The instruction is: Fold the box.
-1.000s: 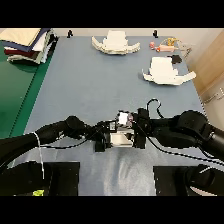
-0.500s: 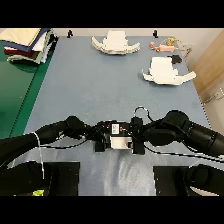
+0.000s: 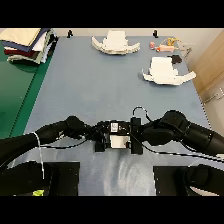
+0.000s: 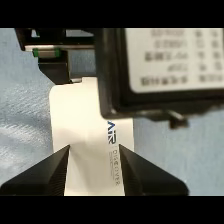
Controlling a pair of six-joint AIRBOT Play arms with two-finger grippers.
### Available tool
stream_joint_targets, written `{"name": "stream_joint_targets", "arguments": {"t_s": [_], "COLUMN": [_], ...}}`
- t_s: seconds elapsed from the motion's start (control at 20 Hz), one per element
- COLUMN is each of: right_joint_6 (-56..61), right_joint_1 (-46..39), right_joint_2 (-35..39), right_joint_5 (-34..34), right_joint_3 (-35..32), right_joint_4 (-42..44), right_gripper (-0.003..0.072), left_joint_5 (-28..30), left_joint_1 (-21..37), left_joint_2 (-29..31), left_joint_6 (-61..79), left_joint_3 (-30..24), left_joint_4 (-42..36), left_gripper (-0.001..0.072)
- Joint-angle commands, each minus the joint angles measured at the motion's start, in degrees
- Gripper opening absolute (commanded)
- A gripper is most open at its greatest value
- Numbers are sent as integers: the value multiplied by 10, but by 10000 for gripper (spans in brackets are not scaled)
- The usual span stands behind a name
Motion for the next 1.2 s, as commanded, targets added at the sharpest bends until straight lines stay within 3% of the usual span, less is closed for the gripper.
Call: {"name": "stream_joint_targets", "arguments": {"t_s": [0.0,0.1,0.25,0.45,1.05,1.15], "right_joint_6": [31,34,35,34,31,31], "right_joint_1": [0,0,0,0,35,37], "right_joint_2": [26,57,87,69,25,26], "right_joint_5": [-53,-73,-28,38,65,64], "right_joint_3": [0,-8,-39,-51,-50,-50], "right_joint_4": [0,-13,-45,-51,-95,-97], "right_gripper": [459,459,459,459,459,411], "left_joint_5": [0,0,0,0,0,0], "left_joint_1": [0,0,0,0,0,0], "left_joint_2": [0,0,0,0,0,0], "left_joint_6": [1,1,1,1,1,1], "left_joint_3": [0,0,0,0,0,0], "left_joint_4": [0,0,0,0,0,0], "left_gripper": [527,527,527,527,527,527]}}
